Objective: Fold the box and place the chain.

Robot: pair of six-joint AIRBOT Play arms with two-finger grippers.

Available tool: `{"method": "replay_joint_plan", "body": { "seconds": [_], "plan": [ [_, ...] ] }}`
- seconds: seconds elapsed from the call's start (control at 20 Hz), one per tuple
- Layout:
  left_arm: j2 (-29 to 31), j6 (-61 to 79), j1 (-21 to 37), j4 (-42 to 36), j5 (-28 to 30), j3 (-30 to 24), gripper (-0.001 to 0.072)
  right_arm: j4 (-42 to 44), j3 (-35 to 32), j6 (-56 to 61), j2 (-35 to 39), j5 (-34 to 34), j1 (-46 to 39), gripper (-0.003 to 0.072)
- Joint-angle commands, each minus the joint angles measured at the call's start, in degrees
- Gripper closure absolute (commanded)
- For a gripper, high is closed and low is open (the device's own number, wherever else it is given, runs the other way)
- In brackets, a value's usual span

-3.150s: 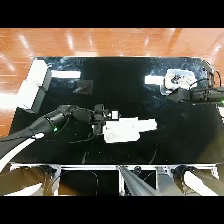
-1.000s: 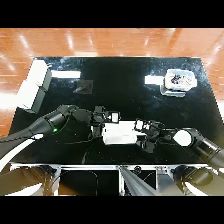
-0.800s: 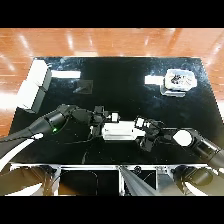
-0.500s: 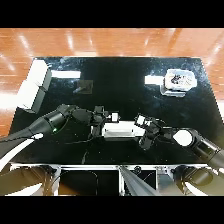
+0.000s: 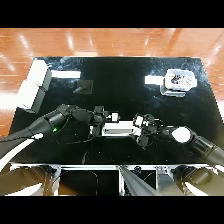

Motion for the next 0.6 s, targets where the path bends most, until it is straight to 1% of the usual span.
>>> {"method": "replay_joint_plan", "body": {
  "seconds": [0.0, 0.1, 0.25, 0.4, 0.55],
  "plan": [
    [0.0, 0.0, 0.0, 0.0, 0.0, 0.0, 0.0692, 12.5, 0.0, -17.1, -3.5, 1.0, -0.2, -0.0026],
    [0.0, 0.0, 0.0, 0.0, 0.0, 0.0, 0.0692, 14.6, 0.0, -21.4, -5.4, 3.9, -0.2, -0.0026],
    [0.0, 0.0, 0.0, 0.0, 0.0, 0.0, 0.0691, 14.3, 0.0, -21.4, -7.1, 5.8, -0.2, -0.0025],
    [0.0, 0.0, 0.0, 0.0, 0.1, 0.0, 0.0691, 14.1, 0.0, -21.5, -9.0, 5.7, -0.1, -0.0025],
    [0.0, 0.0, 0.0, 0.0, 0.2, 0.0, 0.0692, 13.4, 0.0, -21.5, -9.2, 5.8, -0.1, -0.0025]
  ]
}}
